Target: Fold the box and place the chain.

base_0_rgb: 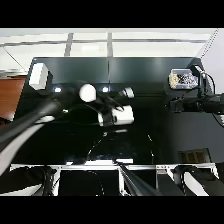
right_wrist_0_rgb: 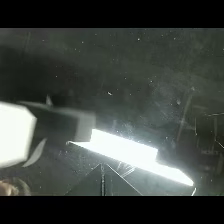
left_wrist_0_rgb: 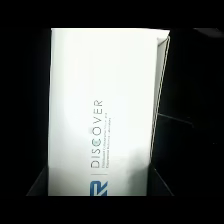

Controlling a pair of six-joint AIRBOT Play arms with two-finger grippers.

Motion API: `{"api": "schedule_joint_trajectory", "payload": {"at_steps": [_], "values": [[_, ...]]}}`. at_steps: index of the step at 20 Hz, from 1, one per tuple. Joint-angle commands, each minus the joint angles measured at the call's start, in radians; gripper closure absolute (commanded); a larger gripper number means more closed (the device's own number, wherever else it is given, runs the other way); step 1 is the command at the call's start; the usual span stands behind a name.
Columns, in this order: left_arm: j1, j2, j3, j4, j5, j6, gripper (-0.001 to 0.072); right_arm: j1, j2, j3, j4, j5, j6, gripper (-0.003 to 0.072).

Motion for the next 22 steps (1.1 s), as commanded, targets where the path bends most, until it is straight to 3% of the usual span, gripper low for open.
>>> {"api": "schedule_joint_trajectory", "payload": {"at_steps": [1, 3, 6, 10, 12, 15, 22], "values": [[0.167, 0.211, 0.018, 0.251, -0.123, -0.504, 0.0436, 0.000, 0.001, 0.000, 0.000, 0.002, 0.000, 0.0669], [0.333, 0.330, -0.011, 0.304, -0.128, -0.644, 0.0436, -0.001, 0.001, 0.000, 0.000, -0.006, 0.000, 0.0669], [0.616, 0.414, -0.100, 0.291, -0.167, -0.668, 0.0435, 0.000, 0.001, -0.005, 0.000, -0.024, 0.000, 0.0669], [1.009, 0.377, -0.205, 0.292, -0.128, -0.598, 0.0435, 0.000, 0.001, -0.005, 0.000, -0.035, 0.000, 0.0669], [1.126, 0.306, -0.209, 0.241, -0.132, -0.482, 0.0435, 0.000, 0.001, -0.005, 0.002, -0.035, 0.004, 0.0669], [1.165, 0.192, -0.205, 0.117, -0.084, -0.350, 0.0435, 0.000, 0.001, -0.005, 0.002, -0.035, 0.004, 0.0669], [1.123, -0.032, -0.122, 0.068, 0.087, -0.271, 0.0435, 0.000, 0.001, -0.005, 0.002, -0.051, 0.011, 0.0669]]}}
